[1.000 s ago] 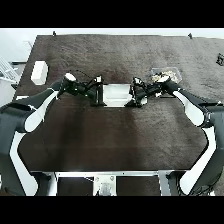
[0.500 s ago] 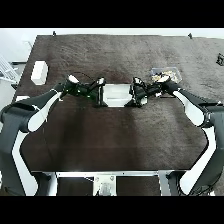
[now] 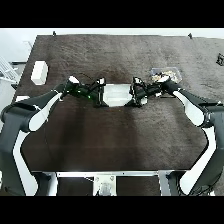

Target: Fold the box and place the chain.

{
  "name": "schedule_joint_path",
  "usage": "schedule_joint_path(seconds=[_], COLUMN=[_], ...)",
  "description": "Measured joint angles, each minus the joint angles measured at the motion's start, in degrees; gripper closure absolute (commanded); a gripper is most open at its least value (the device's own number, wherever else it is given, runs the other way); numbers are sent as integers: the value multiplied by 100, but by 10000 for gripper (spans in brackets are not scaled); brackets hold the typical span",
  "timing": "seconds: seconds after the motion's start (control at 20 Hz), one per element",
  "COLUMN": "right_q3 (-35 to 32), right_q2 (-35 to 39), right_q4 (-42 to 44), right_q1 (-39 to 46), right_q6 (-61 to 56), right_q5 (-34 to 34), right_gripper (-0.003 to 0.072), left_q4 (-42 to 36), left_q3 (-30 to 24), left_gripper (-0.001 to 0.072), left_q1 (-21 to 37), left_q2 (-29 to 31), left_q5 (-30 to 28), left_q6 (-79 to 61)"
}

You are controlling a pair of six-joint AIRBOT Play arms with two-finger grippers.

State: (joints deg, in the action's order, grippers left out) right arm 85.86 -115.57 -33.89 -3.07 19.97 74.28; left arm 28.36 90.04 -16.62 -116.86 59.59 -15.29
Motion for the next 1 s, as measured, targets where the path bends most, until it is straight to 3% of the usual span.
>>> schedule_joint_path(seconds=[0.1,0.15,0.2,1.0], right_q3=[0,0,0,0], right_q2=[0,0,0,0], right_q4=[0,0,0,0], right_q1=[0,0,0,0], right_q6=[0,0,0,2], right_q5=[0,0,-2,0], right_gripper=[169,169,169,169], left_q4=[-20,-22,-20,-37], left_q3=[0,0,-2,-2], left_gripper=[23,133,182,182], left_q1=[0,0,0,-7], left_q2=[-4,-4,-4,-15], left_q5=[-4,-9,-7,-173], left_q6=[-7,-11,-20,-24])
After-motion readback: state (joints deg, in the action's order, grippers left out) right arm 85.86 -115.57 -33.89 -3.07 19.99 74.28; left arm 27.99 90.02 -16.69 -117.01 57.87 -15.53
